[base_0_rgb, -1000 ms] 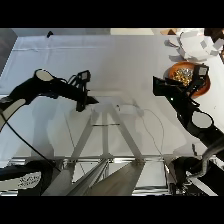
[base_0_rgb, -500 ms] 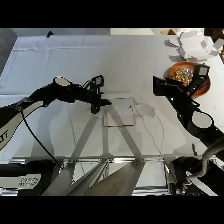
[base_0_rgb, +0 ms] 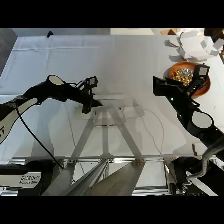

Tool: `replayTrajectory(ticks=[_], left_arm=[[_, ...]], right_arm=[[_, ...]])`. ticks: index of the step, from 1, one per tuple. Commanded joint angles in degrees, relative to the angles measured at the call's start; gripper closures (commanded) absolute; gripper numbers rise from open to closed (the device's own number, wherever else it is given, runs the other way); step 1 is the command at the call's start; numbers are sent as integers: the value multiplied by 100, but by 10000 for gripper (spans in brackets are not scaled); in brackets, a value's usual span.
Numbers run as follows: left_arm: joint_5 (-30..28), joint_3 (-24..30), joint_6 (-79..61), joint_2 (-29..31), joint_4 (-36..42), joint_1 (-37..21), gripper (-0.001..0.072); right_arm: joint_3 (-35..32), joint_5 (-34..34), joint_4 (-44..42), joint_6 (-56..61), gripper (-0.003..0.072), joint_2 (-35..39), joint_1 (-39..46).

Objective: Fold the box and place the chain.

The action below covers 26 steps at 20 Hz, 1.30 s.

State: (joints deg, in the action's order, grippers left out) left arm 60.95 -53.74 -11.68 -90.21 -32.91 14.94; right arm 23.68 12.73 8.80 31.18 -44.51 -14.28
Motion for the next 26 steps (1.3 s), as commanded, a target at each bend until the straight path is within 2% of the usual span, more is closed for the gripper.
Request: replayTrajectory(ticks=[1, 9, 26], left_arm=[[15, -4, -313, -9, -245, -20, 710], [79, -4, -376, -181, 337, -20, 709], [-114, -2, -498, -352, 369, -20, 699]], right_arm=[[7, -46, -4, 2, 113, 4, 0], [7, -280, -2, 2, 113, 2, 0], [11, -297, 9, 2, 113, 9, 0]])
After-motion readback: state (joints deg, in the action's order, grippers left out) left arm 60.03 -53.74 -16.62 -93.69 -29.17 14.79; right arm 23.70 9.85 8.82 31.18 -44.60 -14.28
